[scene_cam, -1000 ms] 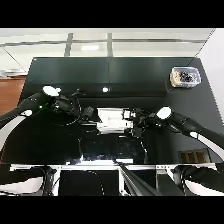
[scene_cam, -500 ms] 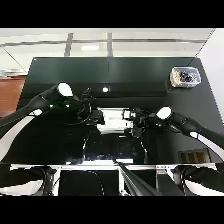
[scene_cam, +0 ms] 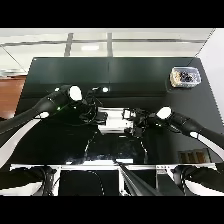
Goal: Fold the box and place the chain.
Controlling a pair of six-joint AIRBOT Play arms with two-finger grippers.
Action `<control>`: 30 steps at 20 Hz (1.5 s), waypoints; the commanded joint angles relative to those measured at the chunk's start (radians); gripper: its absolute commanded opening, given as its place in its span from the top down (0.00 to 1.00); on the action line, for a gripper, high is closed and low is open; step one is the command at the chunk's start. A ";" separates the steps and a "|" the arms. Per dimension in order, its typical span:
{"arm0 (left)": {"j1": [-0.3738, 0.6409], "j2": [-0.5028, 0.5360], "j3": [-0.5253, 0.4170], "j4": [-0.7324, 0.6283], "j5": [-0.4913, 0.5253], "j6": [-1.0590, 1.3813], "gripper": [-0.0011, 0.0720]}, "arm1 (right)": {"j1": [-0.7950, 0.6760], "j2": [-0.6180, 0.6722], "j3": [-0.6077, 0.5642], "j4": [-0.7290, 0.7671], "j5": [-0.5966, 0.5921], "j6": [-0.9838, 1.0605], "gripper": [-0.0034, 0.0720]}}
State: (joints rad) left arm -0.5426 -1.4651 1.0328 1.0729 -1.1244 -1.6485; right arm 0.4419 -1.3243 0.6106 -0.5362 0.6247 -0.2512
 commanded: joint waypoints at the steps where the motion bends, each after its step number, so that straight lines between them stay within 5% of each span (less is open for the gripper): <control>1: -0.036 -0.001 0.003 0.170 0.029 -0.153 0.44 | 0.001 0.000 0.000 0.000 0.001 0.000 0.83; 14: -0.236 -0.043 0.069 0.468 0.014 -0.567 0.45 | 0.001 0.000 0.000 0.000 0.001 0.000 0.83; 17: -0.234 -0.043 0.069 0.463 -0.004 -0.585 0.60 | 0.001 0.000 0.000 0.000 0.001 0.000 0.83; 20: -0.236 -0.043 0.069 0.453 -0.011 -0.631 0.63 | 0.001 0.000 0.000 0.000 0.001 0.000 0.83; 21: -0.236 -0.043 0.070 0.453 -0.011 -0.632 0.93 | 0.001 0.000 0.000 0.000 0.001 0.000 0.83; 22: -0.236 -0.043 0.070 0.452 -0.008 -0.631 0.95 | 0.001 0.000 0.000 0.000 0.002 0.000 0.83; 25: -0.236 -0.043 0.070 0.438 -0.011 -0.629 0.94 | 0.001 0.000 0.000 0.000 0.002 0.000 0.83; 27: -0.236 -0.043 0.078 0.433 -0.009 -0.629 0.53 | 0.001 0.000 0.000 0.000 0.002 0.000 0.83; 30: -0.235 -0.043 0.095 0.442 -0.009 -0.629 0.49 | 0.001 0.000 0.000 0.000 0.002 0.000 0.83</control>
